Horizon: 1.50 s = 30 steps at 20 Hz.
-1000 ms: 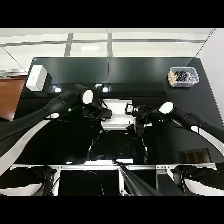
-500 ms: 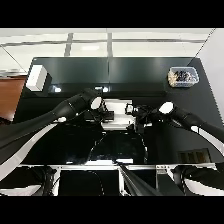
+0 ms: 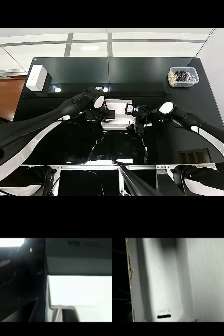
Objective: Fold the box and place the chain.
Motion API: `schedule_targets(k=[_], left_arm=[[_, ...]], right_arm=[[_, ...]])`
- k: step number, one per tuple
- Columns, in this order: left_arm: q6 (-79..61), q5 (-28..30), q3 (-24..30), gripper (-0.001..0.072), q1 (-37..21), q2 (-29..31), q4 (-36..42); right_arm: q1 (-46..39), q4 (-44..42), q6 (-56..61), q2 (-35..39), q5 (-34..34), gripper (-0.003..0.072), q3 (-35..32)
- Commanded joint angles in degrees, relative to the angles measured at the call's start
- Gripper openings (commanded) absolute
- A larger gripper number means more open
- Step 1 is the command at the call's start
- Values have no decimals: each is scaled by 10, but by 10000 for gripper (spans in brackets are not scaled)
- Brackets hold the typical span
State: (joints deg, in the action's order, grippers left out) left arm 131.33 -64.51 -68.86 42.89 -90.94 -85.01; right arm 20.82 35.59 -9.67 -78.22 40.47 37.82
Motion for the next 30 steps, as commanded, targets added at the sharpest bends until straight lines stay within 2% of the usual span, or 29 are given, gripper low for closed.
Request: schedule_targets(k=[1,5,6,7,10,11,12,16,17,18,19,23,24,25,30], left_arm=[[1,16,-4,350,0,-3,0],[2,11,-4,349,-1,-6,-2],[1,11,-4,327,-1,-7,0],[1,9,-4,240,-1,-8,2],[1,9,-4,217,0,-9,3],[1,9,-4,173,0,-9,3],[1,10,-4,23,0,-9,4],[0,10,-4,30,0,-9,5],[1,10,-4,172,0,-9,8],[1,11,-4,402,0,-9,13],[1,10,-4,489,-1,-9,16],[1,3,-4,483,0,-10,15],[1,2,-4,446,0,-10,15],[1,-1,-4,341,0,-10,14],[4,-8,-5,307,0,-11,11]], right_arm=[[0,0,0,0,0,126,0],[0,0,0,0,0,126,0],[0,0,0,0,0,126,0],[0,0,0,0,0,126,0],[0,0,0,0,0,126,0],[0,0,0,0,0,126,0],[0,0,0,0,0,126,0],[0,0,0,0,0,126,0],[0,0,0,0,0,126,0],[0,0,0,0,0,126,0],[0,0,0,0,0,126,0],[0,0,0,0,0,126,0],[0,0,0,0,0,126,0],[0,0,0,0,0,126,0],[0,0,0,0,0,126,0]])
